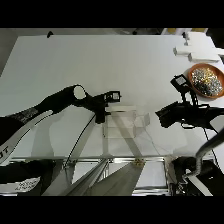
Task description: Fold the box and place the chain.
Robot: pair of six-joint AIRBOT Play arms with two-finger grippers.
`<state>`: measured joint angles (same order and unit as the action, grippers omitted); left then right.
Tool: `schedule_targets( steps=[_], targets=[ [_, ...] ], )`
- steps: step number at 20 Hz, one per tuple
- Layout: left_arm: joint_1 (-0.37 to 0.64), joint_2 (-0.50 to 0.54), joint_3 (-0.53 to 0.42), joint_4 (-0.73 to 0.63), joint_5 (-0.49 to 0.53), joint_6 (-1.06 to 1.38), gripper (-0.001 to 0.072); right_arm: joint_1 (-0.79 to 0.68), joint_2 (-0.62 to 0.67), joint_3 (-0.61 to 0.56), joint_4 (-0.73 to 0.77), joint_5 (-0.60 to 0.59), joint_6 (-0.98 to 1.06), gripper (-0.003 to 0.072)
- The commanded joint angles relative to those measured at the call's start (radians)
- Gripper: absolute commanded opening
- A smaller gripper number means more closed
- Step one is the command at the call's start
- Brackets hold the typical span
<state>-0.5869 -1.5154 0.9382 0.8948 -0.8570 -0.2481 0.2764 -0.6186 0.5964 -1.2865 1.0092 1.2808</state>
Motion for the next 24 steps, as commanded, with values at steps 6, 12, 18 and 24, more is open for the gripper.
schedule_targets(
  steps=[6, 12, 18, 24],
  targets=[
    [-0.001, 0.000, -0.001, 0.004, 0.000, -0.006, 0.0005, 0.001, 0.000, 0.001, 0.000, 0.000, 0.000, 0.0313],
    [-0.001, 0.030, 0.000, 0.004, 0.004, -0.007, 0.0008, 0.001, 0.000, 0.001, 0.000, 0.000, 0.000, 0.0313],
    [-0.008, 0.049, 0.000, 0.004, 0.042, -0.072, 0.0008, 0.001, 0.000, 0.001, 0.000, 0.000, 0.000, 0.0313],
    [-0.038, 0.045, 0.000, -0.003, 0.019, 0.052, 0.0006, 0.001, 0.000, 0.001, 0.001, 0.000, 0.000, 0.0313]
  ],
)
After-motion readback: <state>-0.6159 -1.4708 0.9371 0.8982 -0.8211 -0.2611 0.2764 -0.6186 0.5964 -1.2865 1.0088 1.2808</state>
